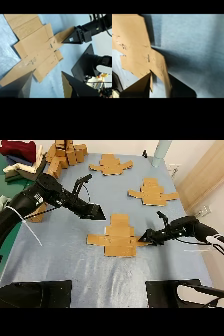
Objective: Fold the box.
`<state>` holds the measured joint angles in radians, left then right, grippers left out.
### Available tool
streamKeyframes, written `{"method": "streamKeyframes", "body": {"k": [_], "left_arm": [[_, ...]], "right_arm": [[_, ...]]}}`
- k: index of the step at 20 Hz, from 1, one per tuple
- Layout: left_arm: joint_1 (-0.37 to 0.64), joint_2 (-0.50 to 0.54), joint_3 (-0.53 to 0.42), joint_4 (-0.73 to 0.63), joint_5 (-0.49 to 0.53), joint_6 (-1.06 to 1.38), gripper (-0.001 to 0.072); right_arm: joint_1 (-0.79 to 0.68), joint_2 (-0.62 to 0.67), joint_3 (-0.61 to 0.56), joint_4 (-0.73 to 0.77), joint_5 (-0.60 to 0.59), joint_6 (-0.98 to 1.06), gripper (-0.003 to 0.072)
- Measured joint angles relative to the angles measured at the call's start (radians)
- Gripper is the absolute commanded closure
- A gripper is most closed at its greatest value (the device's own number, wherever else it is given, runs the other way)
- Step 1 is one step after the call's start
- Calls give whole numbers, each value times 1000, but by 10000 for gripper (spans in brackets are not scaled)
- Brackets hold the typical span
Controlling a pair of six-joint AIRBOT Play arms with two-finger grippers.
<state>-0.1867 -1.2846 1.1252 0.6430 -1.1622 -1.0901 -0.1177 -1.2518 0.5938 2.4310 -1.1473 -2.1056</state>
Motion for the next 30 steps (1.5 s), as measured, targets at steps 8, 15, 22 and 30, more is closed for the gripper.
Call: {"method": "streamKeyframes", "body": {"k": [8,15,22,30], "left_arm": [[23,-25,0,-19,-15,23,156],[158,-115,-6,-15,-60,55,155],[186,-254,-28,-49,-23,116,155],[131,-423,0,-237,-69,302,279]], "right_arm": [[147,-80,89,42,-43,-155,683],[280,40,46,66,61,-276,684],[316,148,-31,67,145,-301,684],[318,161,-40,68,164,-302,683]]}}
